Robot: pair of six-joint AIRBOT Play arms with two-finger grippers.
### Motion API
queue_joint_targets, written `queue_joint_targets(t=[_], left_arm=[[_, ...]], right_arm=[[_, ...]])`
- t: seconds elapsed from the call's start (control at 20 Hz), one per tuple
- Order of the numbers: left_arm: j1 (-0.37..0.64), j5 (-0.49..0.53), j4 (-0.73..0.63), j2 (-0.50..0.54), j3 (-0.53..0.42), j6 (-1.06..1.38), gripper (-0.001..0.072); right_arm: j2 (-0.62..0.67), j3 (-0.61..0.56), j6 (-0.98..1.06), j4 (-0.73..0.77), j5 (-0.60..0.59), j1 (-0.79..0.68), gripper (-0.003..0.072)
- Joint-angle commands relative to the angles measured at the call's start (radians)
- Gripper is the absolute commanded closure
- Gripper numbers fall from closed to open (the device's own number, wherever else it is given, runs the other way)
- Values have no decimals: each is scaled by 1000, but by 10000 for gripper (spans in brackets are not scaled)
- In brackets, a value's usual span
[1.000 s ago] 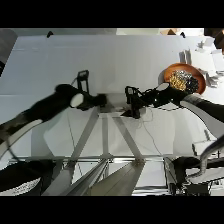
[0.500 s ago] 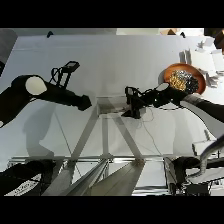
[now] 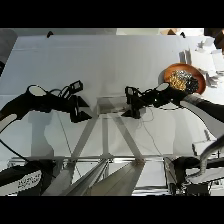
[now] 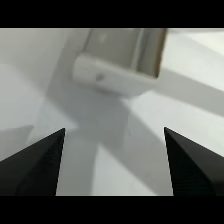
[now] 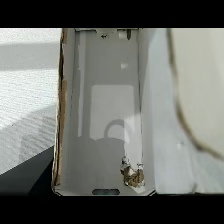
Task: Fold the box and place the chain.
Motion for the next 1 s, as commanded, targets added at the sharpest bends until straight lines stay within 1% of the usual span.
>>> queue_joint_targets(t=[0.0,0.1,0.25,0.4,0.65,0.95], left_arm=[[-27,5,-132,-44,-8,332,7],[-47,18,-157,-43,-8,381,7],[-61,28,-156,-44,-8,447,7],[-64,88,-156,-44,-8,470,7],[-58,80,-141,-46,-8,436,10],[-58,88,-172,-54,-8,452,9]], right_arm=[[0,0,0,0,0,0,181],[0,0,0,0,0,0,181],[0,0,0,0,0,0,181],[0,0,0,0,0,0,181],[0,0,0,0,0,0,181],[0,0,0,0,0,0,181]])
